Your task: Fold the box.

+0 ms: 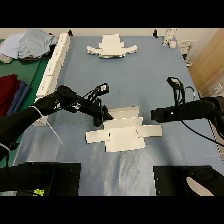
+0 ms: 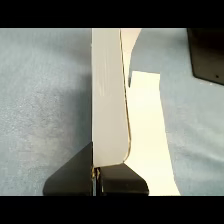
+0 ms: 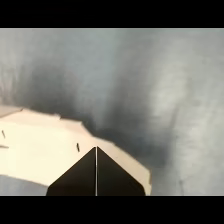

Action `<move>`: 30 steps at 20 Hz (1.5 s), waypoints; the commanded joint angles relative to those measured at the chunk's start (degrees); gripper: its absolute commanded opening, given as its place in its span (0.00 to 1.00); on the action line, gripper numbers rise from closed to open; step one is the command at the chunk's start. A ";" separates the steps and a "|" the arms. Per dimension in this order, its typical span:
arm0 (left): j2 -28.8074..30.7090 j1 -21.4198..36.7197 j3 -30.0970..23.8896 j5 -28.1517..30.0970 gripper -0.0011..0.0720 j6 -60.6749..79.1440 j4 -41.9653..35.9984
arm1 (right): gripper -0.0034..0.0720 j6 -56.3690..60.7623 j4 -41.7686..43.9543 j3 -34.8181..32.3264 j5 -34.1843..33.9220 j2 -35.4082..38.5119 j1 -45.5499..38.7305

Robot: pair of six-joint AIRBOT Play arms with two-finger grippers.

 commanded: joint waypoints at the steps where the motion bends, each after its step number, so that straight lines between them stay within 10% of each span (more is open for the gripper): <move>1: 0.50 -0.33 -0.76 1.97 0.03 0.81 -0.35 | 0.05 0.61 2.14 -3.04 -1.14 -0.31 3.76; 15: -0.04 -1.11 -0.85 -0.90 0.03 8.70 -0.20 | 0.05 2.43 0.68 -9.84 9.31 -6.69 4.59; 30: 6.01 -8.50 -13.29 13.53 0.03 21.18 -10.23 | 0.05 2.43 0.44 -9.84 8.90 -6.71 4.59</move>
